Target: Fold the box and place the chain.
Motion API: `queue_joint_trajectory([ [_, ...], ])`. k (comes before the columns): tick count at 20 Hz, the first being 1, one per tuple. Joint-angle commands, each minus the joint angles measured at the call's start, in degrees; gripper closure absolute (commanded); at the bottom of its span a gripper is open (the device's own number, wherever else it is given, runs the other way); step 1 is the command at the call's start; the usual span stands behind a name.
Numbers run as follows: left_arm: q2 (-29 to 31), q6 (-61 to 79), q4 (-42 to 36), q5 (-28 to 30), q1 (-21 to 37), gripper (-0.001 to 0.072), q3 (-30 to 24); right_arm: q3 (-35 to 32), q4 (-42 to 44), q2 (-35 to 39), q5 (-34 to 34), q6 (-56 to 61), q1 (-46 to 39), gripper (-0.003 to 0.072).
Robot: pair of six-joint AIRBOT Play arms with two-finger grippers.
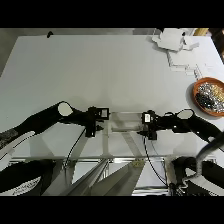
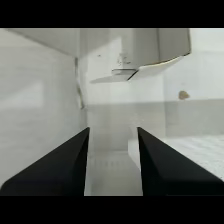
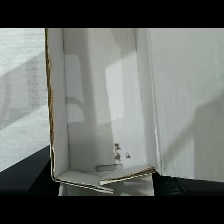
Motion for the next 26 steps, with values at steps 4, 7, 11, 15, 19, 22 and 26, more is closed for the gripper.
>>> queue_joint_trajectory([
  [4,-0.5,17.4,-6.8,2.5,-0.9,0.0359,0.0,0.0,0.0,0.0,0.0,0.0,0.0,0.0244],
  [7,-2.1,18.1,-8.3,5.4,-2.3,0.0359,0.2,0.0,0.0,0.0,0.0,0.0,0.0,0.0244],
  [11,-2.9,17.4,-8.7,4.6,-2.7,0.0362,0.4,0.0,0.0,0.0,0.0,0.0,0.0,0.0244],
  [15,-2.9,17.5,-10.2,2.2,-4.8,0.0461,0.4,0.0,0.0,0.0,0.0,0.0,0.0,0.0244],
  [19,-3.0,17.6,-13.4,3.6,-5.0,0.0522,0.6,0.0,0.0,0.0,0.0,0.0,0.0,0.0244],
  [22,-3.0,19.9,-16.6,3.8,-5.4,0.0575,0.6,0.0,0.0,0.0,0.0,0.0,0.0,0.0244],
  [26,-3.1,21.0,-18.8,4.5,-5.9,0.0577,0.6,0.0,0.0,0.0,0.0,0.0,0.0,0.0244],
])
